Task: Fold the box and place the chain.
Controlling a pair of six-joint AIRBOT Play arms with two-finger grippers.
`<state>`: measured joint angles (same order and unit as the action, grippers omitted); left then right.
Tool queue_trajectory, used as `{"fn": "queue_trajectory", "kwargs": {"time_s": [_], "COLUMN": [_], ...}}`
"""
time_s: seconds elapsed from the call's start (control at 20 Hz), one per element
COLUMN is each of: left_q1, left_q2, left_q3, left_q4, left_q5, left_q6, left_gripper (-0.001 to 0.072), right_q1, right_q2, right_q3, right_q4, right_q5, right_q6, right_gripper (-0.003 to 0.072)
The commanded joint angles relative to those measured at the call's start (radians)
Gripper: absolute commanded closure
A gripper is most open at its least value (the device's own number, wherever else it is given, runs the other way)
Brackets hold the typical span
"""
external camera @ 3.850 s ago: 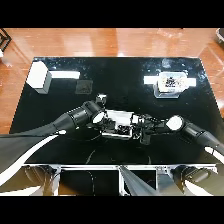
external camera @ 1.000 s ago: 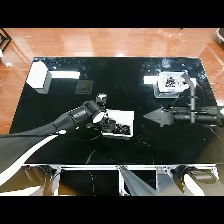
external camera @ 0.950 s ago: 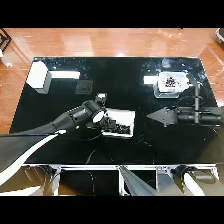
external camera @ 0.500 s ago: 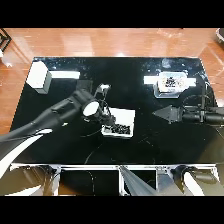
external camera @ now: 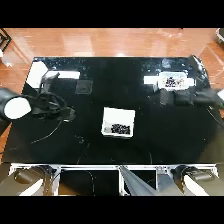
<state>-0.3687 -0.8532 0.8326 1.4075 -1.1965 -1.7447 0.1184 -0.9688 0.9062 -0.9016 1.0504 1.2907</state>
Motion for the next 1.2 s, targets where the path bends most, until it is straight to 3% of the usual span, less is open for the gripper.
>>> {"fn": "queue_trajectory", "kwargs": {"time_s": [0.0, 0.1, 0.25, 0.4, 0.85, 1.15], "left_q1": [0.237, 0.279, 0.261, 0.25, 0.25, 0.25], "left_q2": [0.057, 0.057, 0.056, 0.056, 0.055, 0.055], "left_q3": [-0.17, -0.22, -0.229, -0.229, -0.229, -0.229], "left_q4": [-0.362, -0.47, -0.468, -0.47, -0.47, -0.47], "left_q5": [0.092, 0.126, 0.092, 0.072, 0.095, 0.093], "left_q6": [0.198, 0.246, 0.307, 0.329, 0.329, 0.333], "left_gripper": [0.0078, 0.0077, 0.0077, 0.0077, 0.0089, 0.0089], "right_q1": [0.158, 0.231, 0.305, 0.32, 0.32, 0.357], "right_q2": [-0.26, -0.36, -0.397, -0.397, -0.397, -0.4], "right_q3": [0.22, 0.269, 0.269, 0.27, 0.27, 0.269], "right_q4": [-0.24, -0.248, -0.233, -0.092, -0.071, -0.113], "right_q5": [0.081, 0.098, 0.058, 0.102, 0.296, 0.303], "right_q6": [0.148, 0.143, -0.019, -0.277, -0.466, -0.428], "right_gripper": [-0.0032, -0.0031, -0.0031, -0.0032, -0.0031, -0.0031]}}
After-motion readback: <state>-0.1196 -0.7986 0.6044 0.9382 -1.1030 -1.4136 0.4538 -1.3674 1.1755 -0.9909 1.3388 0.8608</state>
